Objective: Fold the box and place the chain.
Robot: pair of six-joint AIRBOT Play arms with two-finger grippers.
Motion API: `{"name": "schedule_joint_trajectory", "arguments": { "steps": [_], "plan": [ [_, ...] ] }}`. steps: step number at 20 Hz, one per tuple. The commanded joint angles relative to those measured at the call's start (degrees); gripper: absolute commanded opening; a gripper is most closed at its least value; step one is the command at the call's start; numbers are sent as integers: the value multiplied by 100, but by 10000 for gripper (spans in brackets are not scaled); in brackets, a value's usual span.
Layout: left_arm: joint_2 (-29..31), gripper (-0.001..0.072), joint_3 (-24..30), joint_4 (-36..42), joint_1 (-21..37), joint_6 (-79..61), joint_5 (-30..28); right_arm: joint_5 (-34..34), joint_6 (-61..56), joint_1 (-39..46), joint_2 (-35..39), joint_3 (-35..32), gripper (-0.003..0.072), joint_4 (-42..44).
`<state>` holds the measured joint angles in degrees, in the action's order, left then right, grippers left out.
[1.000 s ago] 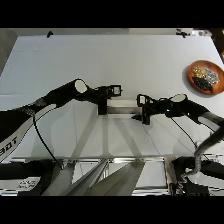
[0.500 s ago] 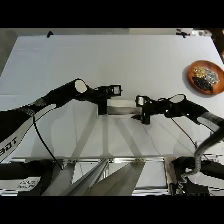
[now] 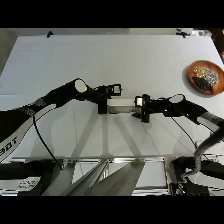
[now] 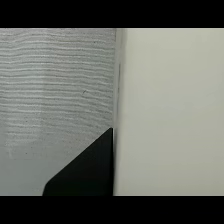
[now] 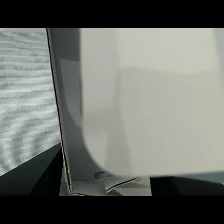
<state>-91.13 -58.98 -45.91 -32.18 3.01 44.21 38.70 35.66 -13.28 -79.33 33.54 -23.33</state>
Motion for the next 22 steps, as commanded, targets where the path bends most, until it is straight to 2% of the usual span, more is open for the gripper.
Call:
{"name": "schedule_joint_trajectory", "arguments": {
  "steps": [1,7,22],
  "plan": [
    [-4,14,4,0,-4,0,20,254,26,2,-4,2,398,-15],
    [-4,14,4,0,-4,0,20,535,20,2,-2,2,402,-17],
    [-4,14,4,0,-4,0,20,544,24,2,-2,2,401,-20]
  ]
}}
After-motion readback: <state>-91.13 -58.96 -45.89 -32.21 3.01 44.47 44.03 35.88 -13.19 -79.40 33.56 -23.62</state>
